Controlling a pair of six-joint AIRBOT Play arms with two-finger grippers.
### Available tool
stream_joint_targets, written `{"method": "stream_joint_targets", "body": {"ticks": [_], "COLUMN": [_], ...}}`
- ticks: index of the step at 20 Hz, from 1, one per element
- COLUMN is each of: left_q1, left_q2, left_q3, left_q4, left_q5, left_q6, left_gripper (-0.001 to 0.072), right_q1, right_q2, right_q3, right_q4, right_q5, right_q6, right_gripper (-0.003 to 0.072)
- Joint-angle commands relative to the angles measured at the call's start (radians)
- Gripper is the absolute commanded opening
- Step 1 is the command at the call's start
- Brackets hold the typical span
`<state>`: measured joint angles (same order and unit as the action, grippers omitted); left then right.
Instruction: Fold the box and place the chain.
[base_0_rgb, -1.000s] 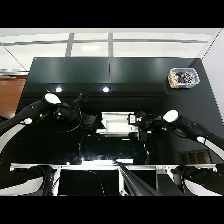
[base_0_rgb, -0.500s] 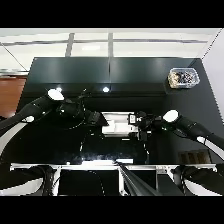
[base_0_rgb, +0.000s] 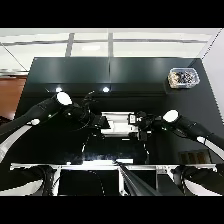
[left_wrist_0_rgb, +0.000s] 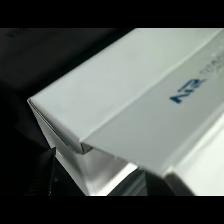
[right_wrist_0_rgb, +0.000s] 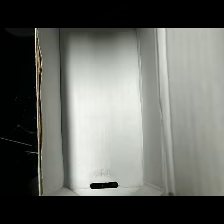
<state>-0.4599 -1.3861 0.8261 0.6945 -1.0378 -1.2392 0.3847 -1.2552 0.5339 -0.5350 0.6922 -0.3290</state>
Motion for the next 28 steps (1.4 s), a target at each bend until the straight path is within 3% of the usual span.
{"method": "stream_joint_targets", "body": {"ticks": [1, 10, 15, 17, 21, 23, 27, 28], "left_q1": [-0.05, -0.102, -0.237, -0.287, -0.332, -0.332, -0.333, -0.336], "left_q2": [0.0, 0.0, -0.003, -0.008, -0.009, -0.009, -0.014, -0.015], "left_q3": [0.002, 0.021, 0.126, 0.158, 0.206, 0.218, 0.219, 0.219], "left_q4": [0.076, 0.199, 0.596, 0.678, 0.676, 0.676, 0.677, 0.678], "left_q5": [0.093, 0.118, 0.094, 0.05, 0.025, 0.001, -0.018, -0.014], "left_q6": [-0.121, -0.299, -0.677, -0.751, -0.792, -0.811, -0.852, -0.864], "left_gripper": [0.0592, 0.0593, 0.0592, 0.0592, 0.0592, 0.0503, 0.0477, 0.0417], "right_q1": [0.0, 0.0, 0.0, 0.0, 0.0, 0.0, 0.0, 0.0], "right_q2": [-0.001, 0.0, -0.001, -0.001, -0.001, -0.001, -0.001, -0.001], "right_q3": [0.0, 0.0, 0.0, 0.0, 0.0, 0.0, 0.0, 0.0], "right_q4": [0.0, 0.0, 0.0, 0.0, 0.0, 0.0, 0.0, 0.0], "right_q5": [0.0, 0.0, 0.0, 0.0, 0.0, 0.0, 0.0, 0.0], "right_q6": [0.0, 0.001, 0.001, 0.001, 0.001, 0.001, 0.001, 0.001], "right_gripper": [0.0233, 0.0233, 0.0232, 0.0232, 0.0232, 0.0233, 0.0233, 0.0232]}}
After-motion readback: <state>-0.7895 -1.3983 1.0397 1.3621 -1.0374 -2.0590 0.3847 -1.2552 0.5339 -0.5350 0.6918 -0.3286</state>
